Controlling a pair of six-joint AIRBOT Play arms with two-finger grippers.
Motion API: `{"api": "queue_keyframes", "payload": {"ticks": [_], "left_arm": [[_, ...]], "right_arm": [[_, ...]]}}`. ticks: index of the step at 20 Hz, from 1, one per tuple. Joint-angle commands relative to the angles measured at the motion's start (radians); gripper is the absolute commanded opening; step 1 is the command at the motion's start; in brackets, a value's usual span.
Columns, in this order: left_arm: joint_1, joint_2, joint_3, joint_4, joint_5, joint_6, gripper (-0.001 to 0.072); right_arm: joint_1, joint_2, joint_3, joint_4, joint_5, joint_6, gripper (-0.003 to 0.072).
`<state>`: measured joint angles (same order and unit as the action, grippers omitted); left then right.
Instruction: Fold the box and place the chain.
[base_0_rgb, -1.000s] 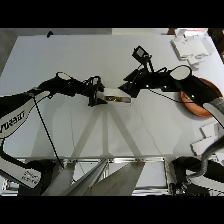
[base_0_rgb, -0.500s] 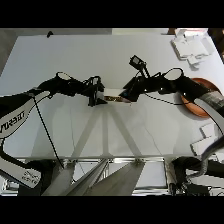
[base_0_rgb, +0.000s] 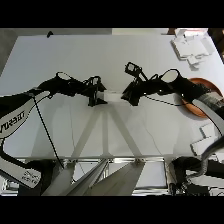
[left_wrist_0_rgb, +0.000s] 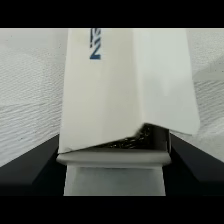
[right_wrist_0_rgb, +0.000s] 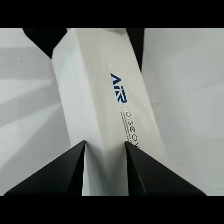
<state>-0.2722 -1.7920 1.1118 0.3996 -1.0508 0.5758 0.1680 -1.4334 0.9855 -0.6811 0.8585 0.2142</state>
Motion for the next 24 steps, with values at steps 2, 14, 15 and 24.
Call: {"api": "queue_keyframes", "payload": {"ticks": [2,14,15,24], "left_arm": [[0.000,0.000,0.001,0.000,0.000,0.000,0.0377],[0.000,0.000,0.001,0.000,0.000,0.000,0.0377],[0.000,0.000,0.001,0.000,0.000,0.000,0.0377],[0.000,0.000,0.001,0.000,0.000,0.000,0.0377]], "right_arm": [[0.037,0.004,0.000,-0.091,-0.063,-0.002,0.0239],[0.055,0.074,-0.001,-0.196,-0.163,-0.002,0.0233],[0.061,0.074,-0.001,-0.198,-0.163,-0.002,0.0226],[0.097,0.064,-0.036,-0.213,-0.215,-0.002,0.0223]]}}
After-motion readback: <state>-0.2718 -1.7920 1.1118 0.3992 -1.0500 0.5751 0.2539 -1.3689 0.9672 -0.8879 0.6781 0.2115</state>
